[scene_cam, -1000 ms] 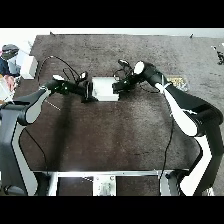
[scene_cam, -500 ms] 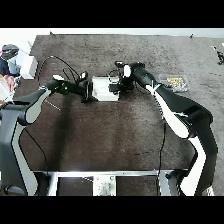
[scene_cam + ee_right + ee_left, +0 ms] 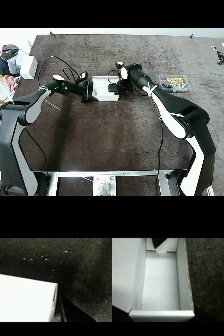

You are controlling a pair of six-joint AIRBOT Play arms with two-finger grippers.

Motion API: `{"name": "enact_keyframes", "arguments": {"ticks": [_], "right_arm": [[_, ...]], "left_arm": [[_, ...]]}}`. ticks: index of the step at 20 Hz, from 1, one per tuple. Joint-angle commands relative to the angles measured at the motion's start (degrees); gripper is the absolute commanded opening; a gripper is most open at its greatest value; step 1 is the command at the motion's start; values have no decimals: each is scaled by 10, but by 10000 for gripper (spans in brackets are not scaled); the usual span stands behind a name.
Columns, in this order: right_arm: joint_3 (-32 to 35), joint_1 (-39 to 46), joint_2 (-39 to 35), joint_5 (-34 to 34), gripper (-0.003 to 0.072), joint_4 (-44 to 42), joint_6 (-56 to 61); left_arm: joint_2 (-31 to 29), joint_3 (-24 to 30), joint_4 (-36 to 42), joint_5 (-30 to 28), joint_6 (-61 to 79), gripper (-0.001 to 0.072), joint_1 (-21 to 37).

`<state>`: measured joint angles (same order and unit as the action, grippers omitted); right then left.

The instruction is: Fold the box and place the chain.

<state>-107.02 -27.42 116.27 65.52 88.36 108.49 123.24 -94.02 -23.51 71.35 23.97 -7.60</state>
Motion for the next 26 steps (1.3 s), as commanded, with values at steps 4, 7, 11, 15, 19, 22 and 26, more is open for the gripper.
{"name": "enact_keyframes", "arguments": {"ticks": [4, 7, 11, 15, 19, 22, 26], "right_arm": [[-1, -9, 3, -2, 202, 16, 24], [-1, -10, 4, -2, 66, 23, 24], [-1, -10, 4, -3, 27, 25, 37], [-1, -10, 3, -6, 245, 25, 49], [-6, -10, -5, -4, 247, 25, 49], [-6, -10, -18, 7, 356, 25, 46], [-6, -9, -46, 12, 543, 25, -19]], "left_arm": [[0, 0, 0, 0, 0, 409, 0], [0, 0, 0, 0, 0, 409, 0], [0, 0, 0, 0, 0, 409, 0], [0, 0, 0, 0, 0, 409, 0], [0, 0, 0, 0, 0, 409, 0], [0, 0, 0, 0, 0, 409, 0], [0, 0, 0, 0, 0, 409, 0]]}}
